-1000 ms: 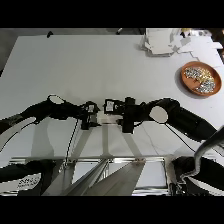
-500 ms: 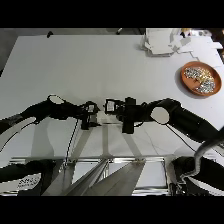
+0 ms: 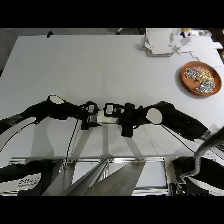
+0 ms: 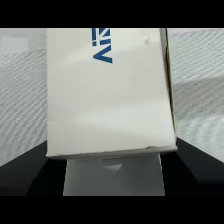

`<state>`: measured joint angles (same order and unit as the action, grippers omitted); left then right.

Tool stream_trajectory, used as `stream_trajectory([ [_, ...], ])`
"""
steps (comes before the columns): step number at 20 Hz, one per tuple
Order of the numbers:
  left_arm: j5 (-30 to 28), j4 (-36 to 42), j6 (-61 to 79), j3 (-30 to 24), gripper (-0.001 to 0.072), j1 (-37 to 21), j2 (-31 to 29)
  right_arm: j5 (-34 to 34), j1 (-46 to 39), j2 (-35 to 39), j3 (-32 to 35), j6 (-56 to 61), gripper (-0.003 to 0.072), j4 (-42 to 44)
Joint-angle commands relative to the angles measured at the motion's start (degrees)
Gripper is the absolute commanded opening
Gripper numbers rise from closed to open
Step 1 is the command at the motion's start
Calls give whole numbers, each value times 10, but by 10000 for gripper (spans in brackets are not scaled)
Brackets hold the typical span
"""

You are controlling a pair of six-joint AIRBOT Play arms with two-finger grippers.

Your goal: Fold the box and place the chain.

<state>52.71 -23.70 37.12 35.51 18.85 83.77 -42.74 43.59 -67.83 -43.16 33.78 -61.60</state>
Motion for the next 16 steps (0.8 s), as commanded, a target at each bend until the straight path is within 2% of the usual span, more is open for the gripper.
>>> stream_trajectory([
  [1, -2, 1, -1, 0, 32, -1, 0, 10, 9, -3, 3, -2, 15, 2],
  [11, -2, 1, -1, 0, 32, -1, 0, 17, 9, -38, 6, 5, 17, 0],
  [16, -2, 1, -1, 0, 32, -1, 0, 17, 9, -32, 6, 7, 18, -1],
])
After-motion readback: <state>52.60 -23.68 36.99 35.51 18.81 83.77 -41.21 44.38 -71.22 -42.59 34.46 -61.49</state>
